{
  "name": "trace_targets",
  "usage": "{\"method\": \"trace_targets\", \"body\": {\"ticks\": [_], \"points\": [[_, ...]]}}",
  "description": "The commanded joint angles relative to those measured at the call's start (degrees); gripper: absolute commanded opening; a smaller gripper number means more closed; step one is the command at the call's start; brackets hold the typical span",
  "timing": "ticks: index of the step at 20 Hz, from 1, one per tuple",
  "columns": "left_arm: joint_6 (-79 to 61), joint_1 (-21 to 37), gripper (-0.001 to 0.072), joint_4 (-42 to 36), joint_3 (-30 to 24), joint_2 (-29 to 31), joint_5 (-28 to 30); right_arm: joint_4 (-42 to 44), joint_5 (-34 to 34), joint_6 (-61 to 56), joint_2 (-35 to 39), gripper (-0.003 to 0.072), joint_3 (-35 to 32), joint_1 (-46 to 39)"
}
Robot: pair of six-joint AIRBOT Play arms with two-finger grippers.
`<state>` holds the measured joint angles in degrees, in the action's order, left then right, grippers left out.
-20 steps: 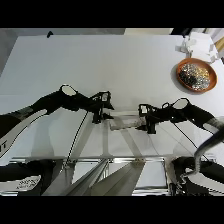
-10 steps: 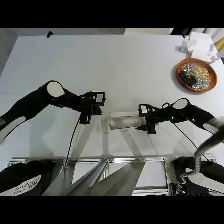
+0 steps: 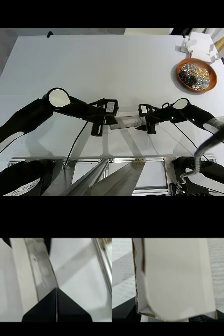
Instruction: Fold the box and place the chain.
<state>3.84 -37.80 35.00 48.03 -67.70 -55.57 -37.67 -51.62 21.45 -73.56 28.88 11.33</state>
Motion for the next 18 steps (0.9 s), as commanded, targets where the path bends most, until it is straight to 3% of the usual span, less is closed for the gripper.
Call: {"method": "trace_targets", "body": {"ticks": [1, 5, 8, 15, 18], "points": [[0.46, -1.70, 0.0005, -11.58, -0.04, -3.17, 13.03, 0.00, -0.02, 0.00, 0.00, 0.0292, 0.04, 0.02], [0.48, -1.70, 0.0005, -20.68, -0.04, -9.60, 21.81, 0.00, -0.02, 0.00, 0.00, 0.0292, 0.04, 0.02], [0.48, -1.68, 0.0005, -22.58, -0.04, -13.62, 24.79, 0.00, -0.02, 0.00, 0.00, 0.0292, 0.04, 0.02], [0.46, -1.68, 0.0005, -20.92, -0.04, -17.86, 24.52, 0.00, -0.02, 0.00, 0.00, 0.0292, 0.04, 0.02], [0.48, -1.68, 0.0005, -18.67, -0.04, -18.01, 21.59, 0.02, -0.02, 0.00, 0.00, 0.0292, 0.04, 0.02]]}}
